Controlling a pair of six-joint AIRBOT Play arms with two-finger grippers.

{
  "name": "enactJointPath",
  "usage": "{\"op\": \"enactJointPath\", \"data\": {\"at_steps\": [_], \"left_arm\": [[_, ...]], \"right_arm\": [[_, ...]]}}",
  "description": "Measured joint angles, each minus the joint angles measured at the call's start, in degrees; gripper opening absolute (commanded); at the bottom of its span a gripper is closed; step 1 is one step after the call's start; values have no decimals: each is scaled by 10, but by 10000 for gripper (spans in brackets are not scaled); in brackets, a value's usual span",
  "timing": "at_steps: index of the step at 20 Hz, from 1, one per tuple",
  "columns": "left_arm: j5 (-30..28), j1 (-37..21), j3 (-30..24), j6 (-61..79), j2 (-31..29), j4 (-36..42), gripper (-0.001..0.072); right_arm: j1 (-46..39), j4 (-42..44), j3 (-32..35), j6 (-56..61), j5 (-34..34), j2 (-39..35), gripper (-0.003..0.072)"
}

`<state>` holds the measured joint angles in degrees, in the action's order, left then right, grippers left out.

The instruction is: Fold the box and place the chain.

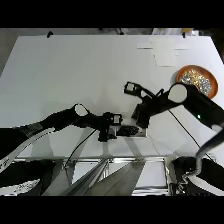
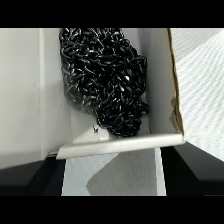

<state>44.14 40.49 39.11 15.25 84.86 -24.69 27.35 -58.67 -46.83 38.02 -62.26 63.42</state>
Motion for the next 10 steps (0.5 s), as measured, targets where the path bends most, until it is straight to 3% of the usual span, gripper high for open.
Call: {"op": "enactJointPath", "data": {"at_steps": [3,4,10], "left_arm": [[0,0,0,0,0,0,140],[0,0,0,0,0,0,140],[0,0,0,0,0,0,140]], "right_arm": [[36,-1,37,-16,28,-45,144],[47,-4,45,-18,35,-54,178],[94,-21,72,-21,56,-75,216]]}}
